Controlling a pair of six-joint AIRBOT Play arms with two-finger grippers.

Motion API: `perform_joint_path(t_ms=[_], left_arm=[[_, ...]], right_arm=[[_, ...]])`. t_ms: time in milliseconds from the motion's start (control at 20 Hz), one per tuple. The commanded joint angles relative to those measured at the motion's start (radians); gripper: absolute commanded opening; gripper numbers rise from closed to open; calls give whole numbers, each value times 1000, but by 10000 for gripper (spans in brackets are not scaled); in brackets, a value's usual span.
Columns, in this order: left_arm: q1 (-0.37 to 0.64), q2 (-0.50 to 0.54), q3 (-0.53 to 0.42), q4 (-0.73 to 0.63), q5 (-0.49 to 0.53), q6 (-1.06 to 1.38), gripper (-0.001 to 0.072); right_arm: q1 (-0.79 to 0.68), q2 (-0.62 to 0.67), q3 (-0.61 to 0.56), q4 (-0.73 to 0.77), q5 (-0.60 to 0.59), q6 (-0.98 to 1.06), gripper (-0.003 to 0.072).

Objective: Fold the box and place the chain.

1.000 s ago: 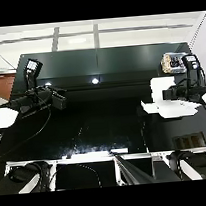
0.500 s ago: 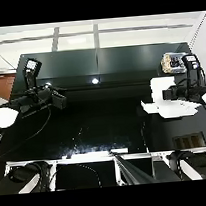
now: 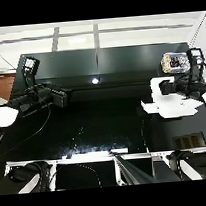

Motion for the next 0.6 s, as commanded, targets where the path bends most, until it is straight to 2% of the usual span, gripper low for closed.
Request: perform_joint_path(t_ms=[0,100,250,400,500,550], left_arm=[[0,-6,0,-9,30,-1,707],[0,-6,0,-9,32,-1,707],[0,-6,0,-14,32,-1,706],[0,-6,0,-15,32,-1,706],[0,-6,0,-15,33,-1,706],[0,-6,0,-15,33,-1,706]], right_arm=[[-71,-11,10,-241,-6,212,699],[-259,-49,35,-313,29,283,699],[-597,-129,92,-272,3,274,699],[-865,-260,167,-65,40,78,699],[-989,-372,235,147,129,-153,699],[-1033,-441,279,287,217,-319,698]])
